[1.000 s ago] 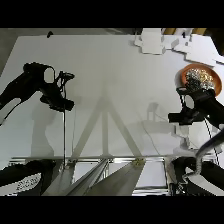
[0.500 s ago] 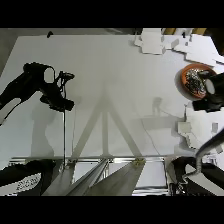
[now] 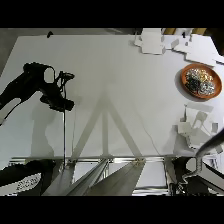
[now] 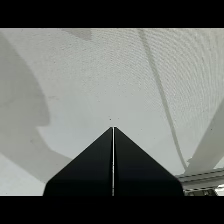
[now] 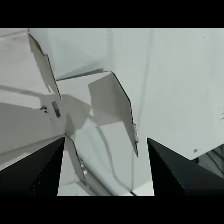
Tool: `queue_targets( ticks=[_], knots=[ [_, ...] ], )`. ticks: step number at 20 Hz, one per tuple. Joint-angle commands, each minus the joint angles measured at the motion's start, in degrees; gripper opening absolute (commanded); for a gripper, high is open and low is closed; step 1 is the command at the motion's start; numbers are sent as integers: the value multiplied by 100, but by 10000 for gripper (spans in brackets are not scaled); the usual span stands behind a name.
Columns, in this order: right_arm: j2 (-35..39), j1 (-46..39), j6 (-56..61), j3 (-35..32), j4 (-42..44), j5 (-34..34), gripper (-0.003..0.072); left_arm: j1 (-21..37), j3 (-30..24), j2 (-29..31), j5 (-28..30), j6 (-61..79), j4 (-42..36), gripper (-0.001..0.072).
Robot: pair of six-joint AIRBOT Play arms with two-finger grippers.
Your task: Fold the box and place the chain.
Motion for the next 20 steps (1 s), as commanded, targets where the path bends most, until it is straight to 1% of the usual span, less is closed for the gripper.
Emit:
queue_targets(
  ticks=[1, 3, 4, 5, 6, 7, 9, 11, 12, 14, 17, 18, 20],
  knots=[
    [-474, -380, -221, 4, -219, 70, 529, 7, -2, 4, 2, 2, 0, 9],
    [-649, -380, -221, 4, -391, -168, 514, 7, -2, 7, 2, 2, 0, 9],
    [-702, -380, -221, 4, -387, -350, 475, 7, -2, 4, 2, 2, 0, 9],
    [-761, -380, -221, 4, -389, -459, 419, 7, -2, 4, 2, 2, 0, 9],
    [-839, -380, -221, 4, -409, -461, 387, 7, -2, 4, 2, 2, 0, 9],
    [-942, -380, -201, 4, -433, -409, 372, 7, -2, 4, 2, 2, 0, 9],
    [-1126, -380, -197, 4, -426, -251, 269, 7, -2, 4, 2, 2, 0, 9],
    [-1150, -380, -203, 4, -387, -153, 134, 7, -2, 4, 2, 2, 0, 9],
    [-1117, -354, -223, 4, -295, -42, 79, 7, -2, 4, 2, 2, 0, 9],
    [-885, -164, -297, 4, 66, 61, 18, 7, -2, 7, 2, 2, 0, 9],
    [-289, 494, -505, 4, 514, 114, 18, 7, -2, 4, 2, 2, 0, 9],
    [-72, 726, -520, 0, 870, 116, 18, 7, -2, 4, 4, 2, 0, 9],
    [317, 1156, -807, -103, 1847, 116, 17, 7, -2, 4, 4, 2, 0, 9]
  ],
)
